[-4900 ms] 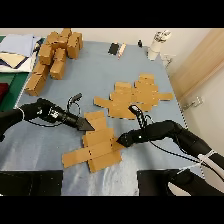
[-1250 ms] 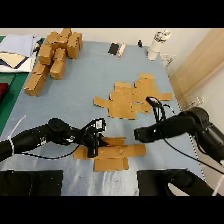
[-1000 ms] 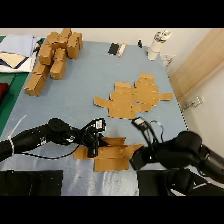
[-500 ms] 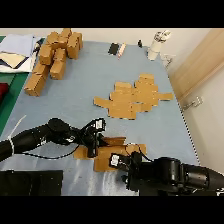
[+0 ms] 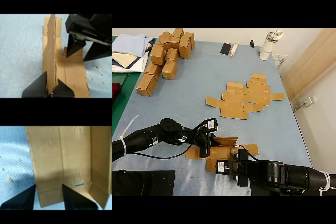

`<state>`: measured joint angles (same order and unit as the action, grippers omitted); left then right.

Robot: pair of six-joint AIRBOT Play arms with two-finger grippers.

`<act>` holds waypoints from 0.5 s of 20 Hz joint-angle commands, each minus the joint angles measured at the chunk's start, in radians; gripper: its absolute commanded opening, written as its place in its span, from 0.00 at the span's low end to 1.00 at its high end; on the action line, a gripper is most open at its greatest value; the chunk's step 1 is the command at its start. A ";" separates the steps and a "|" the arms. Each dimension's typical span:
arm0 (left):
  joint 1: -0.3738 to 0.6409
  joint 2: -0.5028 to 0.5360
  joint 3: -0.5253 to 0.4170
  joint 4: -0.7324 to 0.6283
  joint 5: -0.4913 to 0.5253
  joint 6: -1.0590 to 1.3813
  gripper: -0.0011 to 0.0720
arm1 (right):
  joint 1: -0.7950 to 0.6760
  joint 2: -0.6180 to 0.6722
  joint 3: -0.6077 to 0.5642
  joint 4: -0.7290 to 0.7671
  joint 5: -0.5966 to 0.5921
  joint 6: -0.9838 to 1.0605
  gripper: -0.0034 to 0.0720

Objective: Fold the box.

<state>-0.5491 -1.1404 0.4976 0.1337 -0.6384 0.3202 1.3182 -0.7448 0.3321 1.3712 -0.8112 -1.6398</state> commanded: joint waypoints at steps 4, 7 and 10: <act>0.000 0.000 0.000 0.000 0.000 0.000 0.03 | 0.001 -0.008 0.033 -0.041 -0.022 0.055 0.69; 0.000 0.000 0.000 0.000 0.000 0.001 0.03 | 0.001 -0.008 0.066 -0.114 -0.072 0.146 0.69; 0.000 0.000 0.000 0.000 0.000 0.000 0.03 | 0.000 -0.008 0.079 -0.163 -0.081 0.177 0.69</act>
<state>-0.5491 -1.1404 0.4976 0.1341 -0.6388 0.3202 1.3186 -0.7521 0.3950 1.2640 -0.8688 -1.5177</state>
